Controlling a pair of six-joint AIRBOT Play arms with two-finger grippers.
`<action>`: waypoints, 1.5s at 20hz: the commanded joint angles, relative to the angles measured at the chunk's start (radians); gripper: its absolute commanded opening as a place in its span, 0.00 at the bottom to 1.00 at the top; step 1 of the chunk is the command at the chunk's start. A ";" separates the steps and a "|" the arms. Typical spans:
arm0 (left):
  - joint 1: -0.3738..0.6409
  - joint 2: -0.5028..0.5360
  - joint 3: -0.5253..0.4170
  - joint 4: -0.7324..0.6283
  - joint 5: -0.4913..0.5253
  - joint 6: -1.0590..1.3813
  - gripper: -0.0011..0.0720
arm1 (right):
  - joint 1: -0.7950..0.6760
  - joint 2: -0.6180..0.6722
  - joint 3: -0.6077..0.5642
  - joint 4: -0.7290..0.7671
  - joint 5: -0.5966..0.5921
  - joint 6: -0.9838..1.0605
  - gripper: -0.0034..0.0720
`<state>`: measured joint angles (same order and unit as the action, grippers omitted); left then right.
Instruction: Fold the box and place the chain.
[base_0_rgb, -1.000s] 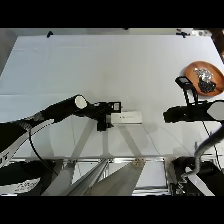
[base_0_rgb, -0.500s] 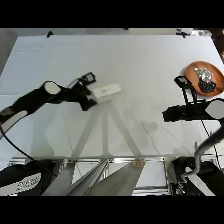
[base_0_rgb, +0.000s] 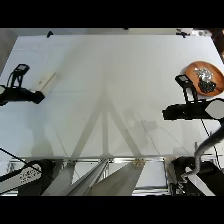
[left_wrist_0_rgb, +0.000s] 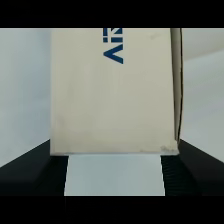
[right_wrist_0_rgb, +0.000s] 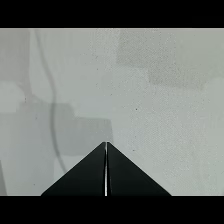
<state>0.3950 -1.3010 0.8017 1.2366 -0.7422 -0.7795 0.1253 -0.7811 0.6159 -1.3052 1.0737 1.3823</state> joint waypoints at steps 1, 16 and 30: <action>0.154 0.002 0.000 0.114 -0.040 -0.116 0.56 | -0.001 -0.001 0.001 0.000 -0.008 0.000 0.06; 0.214 0.183 0.000 -0.101 -0.152 -0.142 0.97 | -0.001 -0.001 0.001 0.003 0.019 0.000 0.06; 0.214 0.195 0.000 -0.133 -0.179 -0.142 0.97 | -0.001 -0.001 0.001 0.003 0.049 0.000 0.06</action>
<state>0.6083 -1.1069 0.8017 1.1072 -0.9195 -0.9218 0.1253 -0.7811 0.6159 -1.3018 1.1175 1.3823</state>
